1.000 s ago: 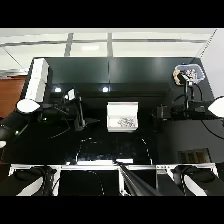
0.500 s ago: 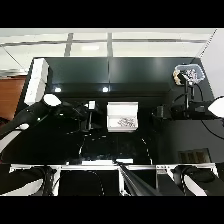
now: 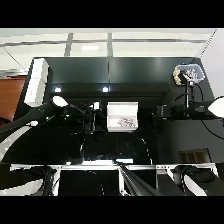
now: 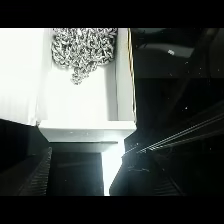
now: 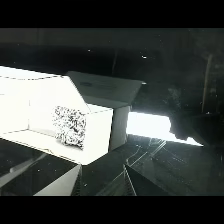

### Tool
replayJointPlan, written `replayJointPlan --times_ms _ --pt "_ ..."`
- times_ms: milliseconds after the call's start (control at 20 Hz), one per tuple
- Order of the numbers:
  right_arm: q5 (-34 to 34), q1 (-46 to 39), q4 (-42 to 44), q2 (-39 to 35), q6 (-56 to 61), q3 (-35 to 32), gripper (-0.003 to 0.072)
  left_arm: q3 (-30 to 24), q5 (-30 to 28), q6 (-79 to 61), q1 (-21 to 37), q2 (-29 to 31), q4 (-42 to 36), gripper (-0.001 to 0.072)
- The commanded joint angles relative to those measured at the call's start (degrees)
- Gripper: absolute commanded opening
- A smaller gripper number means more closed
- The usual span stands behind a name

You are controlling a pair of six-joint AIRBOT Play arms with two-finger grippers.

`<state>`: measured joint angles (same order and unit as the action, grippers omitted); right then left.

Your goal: Fold the box and place the chain.

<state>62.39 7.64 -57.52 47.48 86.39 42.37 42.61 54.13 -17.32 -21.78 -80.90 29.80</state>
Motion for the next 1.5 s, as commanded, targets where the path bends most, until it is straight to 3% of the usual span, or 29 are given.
replayJointPlan --times_ms 0,300,750,1250,1300,1350,1400,1450 --pt "-0.09 -0.02 0.02 0.02 0.07 -0.02 0.0302 0.09 -0.96 0.0 -0.31 -0.52 -0.57 0.0714" --pt "-0.94 -0.02 0.02 0.02 0.07 -0.02 0.0302 0.5 -5.62 1.05 -3.34 -0.66 -0.46 0.0714" --pt "-2.69 -0.02 -0.07 0.04 0.04 -0.02 0.0302 0.7 -6.4 1.27 -4.04 -0.81 -0.72 0.0713" --pt "-2.64 -0.02 -0.04 0.04 0.07 -0.02 0.0302 5.42 -6.34 2.54 -6.64 -4.35 -0.24 0.0681" --pt "-2.64 -0.02 -0.04 0.04 0.07 -0.02 0.0302 5.42 -6.32 2.54 -6.64 -4.35 -0.24 0.0585" --pt "-2.69 -0.02 -0.04 0.04 0.04 -0.02 0.0302 5.42 -6.32 2.54 -6.64 -4.35 -0.24 0.0412" --pt "-2.75 -0.02 -0.04 0.04 0.04 -0.02 0.0302 5.42 -6.32 2.54 -6.64 -4.35 -0.24 0.034" --pt "-2.97 -0.02 -0.02 0.04 0.04 -0.02 0.0302 5.42 -6.32 2.56 -6.64 -4.35 -0.26 0.0341"
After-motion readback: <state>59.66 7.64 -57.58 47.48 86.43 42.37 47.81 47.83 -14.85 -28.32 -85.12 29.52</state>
